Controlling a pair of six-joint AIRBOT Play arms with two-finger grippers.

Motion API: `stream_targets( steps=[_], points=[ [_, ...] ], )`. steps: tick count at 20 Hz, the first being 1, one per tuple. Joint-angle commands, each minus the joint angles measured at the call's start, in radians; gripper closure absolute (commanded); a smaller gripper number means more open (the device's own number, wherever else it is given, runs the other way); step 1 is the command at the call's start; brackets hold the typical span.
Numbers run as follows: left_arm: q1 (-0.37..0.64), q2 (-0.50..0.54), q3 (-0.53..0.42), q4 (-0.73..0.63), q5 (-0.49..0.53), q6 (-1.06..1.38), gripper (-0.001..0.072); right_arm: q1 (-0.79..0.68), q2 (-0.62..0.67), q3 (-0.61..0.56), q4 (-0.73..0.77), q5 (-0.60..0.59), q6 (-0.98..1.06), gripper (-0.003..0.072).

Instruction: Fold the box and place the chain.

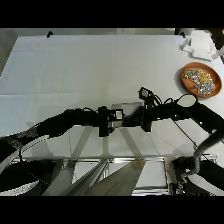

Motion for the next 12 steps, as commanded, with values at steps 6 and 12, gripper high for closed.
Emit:
stream_targets(
  steps=[6,12],
  points=[
    [0.000,0.000,0.000,0.000,0.000,0.000,0.0574,-0.115,0.123,0.150,-0.112,0.217,0.215,0.0662],
    [0.000,0.000,0.000,0.000,0.000,0.000,0.0574,-0.301,0.040,0.459,-0.109,0.280,0.447,0.0663]
  ],
)
